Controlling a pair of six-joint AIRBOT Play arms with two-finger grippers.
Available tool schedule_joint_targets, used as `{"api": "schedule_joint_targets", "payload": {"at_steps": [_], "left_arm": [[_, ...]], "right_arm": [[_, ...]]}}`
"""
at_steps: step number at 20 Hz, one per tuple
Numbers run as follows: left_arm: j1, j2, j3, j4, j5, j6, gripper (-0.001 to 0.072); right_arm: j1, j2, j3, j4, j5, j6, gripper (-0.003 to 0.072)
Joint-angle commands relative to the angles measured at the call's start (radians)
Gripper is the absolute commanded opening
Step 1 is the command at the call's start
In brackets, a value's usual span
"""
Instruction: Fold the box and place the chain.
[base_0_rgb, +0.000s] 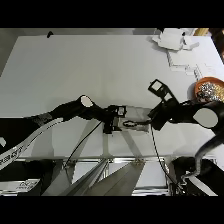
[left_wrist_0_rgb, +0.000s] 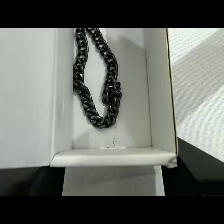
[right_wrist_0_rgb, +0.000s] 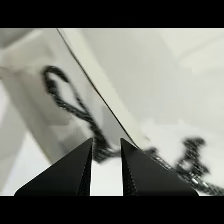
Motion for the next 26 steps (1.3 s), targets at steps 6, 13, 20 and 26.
{"api": "schedule_joint_targets", "payload": {"at_steps": [6, 13, 20, 26], "left_arm": [[0.001, 0.0, 0.001, 0.0, 0.0, 0.0, 0.0206], [0.001, 0.0, 0.001, 0.0, 0.0, 0.0, 0.0206], [0.001, 0.0, 0.001, 0.0, 0.0, 0.0, 0.0206], [0.001, 0.0, 0.001, 0.0, 0.0, 0.0, 0.0206]], "right_arm": [[-0.271, -0.113, -0.002, -0.082, -0.018, 0.037, 0.0177], [-0.271, -0.306, -0.003, -0.081, -0.126, 0.039, 0.0259], [-0.271, -0.427, -0.004, -0.072, -0.138, 0.039, 0.0257], [-0.271, -0.436, -0.008, -0.072, -0.136, 0.039, 0.0216]]}}
